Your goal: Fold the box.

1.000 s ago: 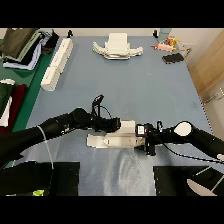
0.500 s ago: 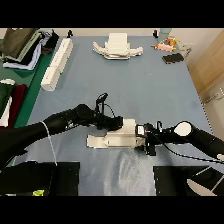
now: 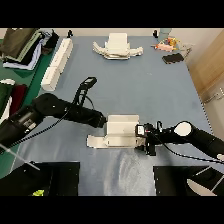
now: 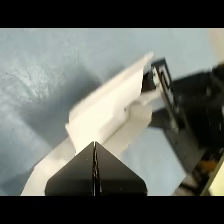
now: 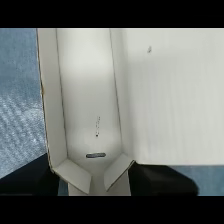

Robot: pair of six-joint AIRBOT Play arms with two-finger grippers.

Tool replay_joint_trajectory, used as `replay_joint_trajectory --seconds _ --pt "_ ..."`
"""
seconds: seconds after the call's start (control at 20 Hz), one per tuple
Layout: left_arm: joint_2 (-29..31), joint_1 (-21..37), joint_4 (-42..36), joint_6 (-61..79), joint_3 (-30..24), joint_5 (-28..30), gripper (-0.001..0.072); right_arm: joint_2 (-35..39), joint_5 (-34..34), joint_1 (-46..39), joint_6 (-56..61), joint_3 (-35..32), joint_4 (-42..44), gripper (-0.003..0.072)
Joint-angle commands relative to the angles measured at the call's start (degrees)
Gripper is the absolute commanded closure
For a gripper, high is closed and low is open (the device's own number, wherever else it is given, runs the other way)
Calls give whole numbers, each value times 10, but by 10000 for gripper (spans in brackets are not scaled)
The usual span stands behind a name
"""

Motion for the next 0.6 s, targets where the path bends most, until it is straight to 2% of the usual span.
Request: replay_joint_trajectory --seconds 0.0,0.15,0.3,0.35,0.4,0.45,0.55 --pt "55 11 82 100 1 -104 694 0 0 0 0 1 0 181" --pt "56 11 83 176 -12 -120 694 0 0 0 0 1 0 182" --pt "56 16 81 306 -45 -118 692 0 0 0 0 1 0 181" --pt "55 23 79 353 -65 -109 600 0 0 0 0 1 0 181" --pt "55 30 76 388 -85 -89 234 0 0 0 0 1 0 181" --pt "55 37 66 416 -108 -54 12 0 0 0 0 1 0 182" --pt "54 40 44 499 -139 3 12 0 0 0 0 1 0 181"
